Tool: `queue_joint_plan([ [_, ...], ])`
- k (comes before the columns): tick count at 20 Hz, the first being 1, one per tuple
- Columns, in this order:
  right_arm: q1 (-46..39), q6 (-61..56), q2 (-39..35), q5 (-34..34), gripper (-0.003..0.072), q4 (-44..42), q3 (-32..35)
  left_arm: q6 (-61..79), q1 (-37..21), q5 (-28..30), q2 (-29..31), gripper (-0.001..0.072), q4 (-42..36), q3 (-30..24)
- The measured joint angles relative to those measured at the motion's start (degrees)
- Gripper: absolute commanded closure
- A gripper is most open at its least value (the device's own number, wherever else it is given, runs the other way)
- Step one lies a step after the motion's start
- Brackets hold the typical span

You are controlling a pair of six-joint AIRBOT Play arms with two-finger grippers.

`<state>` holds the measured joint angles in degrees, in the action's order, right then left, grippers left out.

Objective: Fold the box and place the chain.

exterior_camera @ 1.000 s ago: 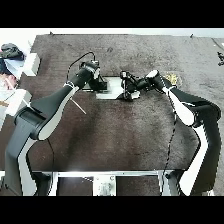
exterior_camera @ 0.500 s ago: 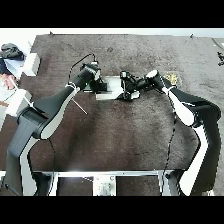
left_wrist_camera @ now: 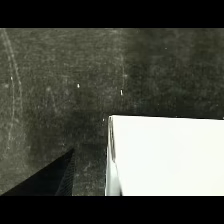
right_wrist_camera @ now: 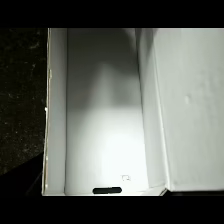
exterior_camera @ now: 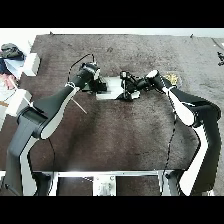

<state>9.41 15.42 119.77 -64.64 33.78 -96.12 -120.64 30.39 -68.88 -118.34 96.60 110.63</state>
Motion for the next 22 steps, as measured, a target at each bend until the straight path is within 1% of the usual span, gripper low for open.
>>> queue_joint_plan([
  [2,0.00,0.00,0.00,0.00,0.0220,0.00,0.00,2.19,0.11,-0.63,0.04,0.0394,-0.81,0.94],
  [6,0.00,0.00,0.00,0.00,0.0220,-0.04,0.00,7.58,0.00,-4.24,0.22,0.0394,-1.64,4.15],
  [9,0.00,-0.02,0.00,0.00,0.0220,-0.04,0.00,11.45,-0.28,-7.45,1.64,0.0395,-1.88,5.57],
  [13,0.00,-0.02,0.00,0.00,0.0220,-0.07,0.00,19.41,-0.39,-11.28,6.34,0.0396,-2.51,6.27],
  [16,0.00,-0.02,0.00,0.00,0.0220,-0.09,0.00,25.68,-1.07,-11.54,10.32,0.0396,-2.91,6.45],
  [18,0.00,-0.04,0.00,0.00,0.0220,-0.09,0.00,29.99,-2.32,-10.56,11.96,0.0388,-5.53,6.47],
  [19,0.00,-0.02,0.00,0.00,0.0220,-0.09,0.00,32.37,-3.21,-9.88,12.48,0.0229,-7.89,6.29],
  [20,0.00,-0.04,0.00,0.00,0.0220,-0.11,0.00,34.80,-4.28,-9.20,12.74,0.0216,-10.64,5.95],
  [22,0.00,-0.04,0.00,0.00,0.0220,-0.11,0.00,41.18,-7.17,-7.41,13.29,0.0215,-17.25,4.79],
])
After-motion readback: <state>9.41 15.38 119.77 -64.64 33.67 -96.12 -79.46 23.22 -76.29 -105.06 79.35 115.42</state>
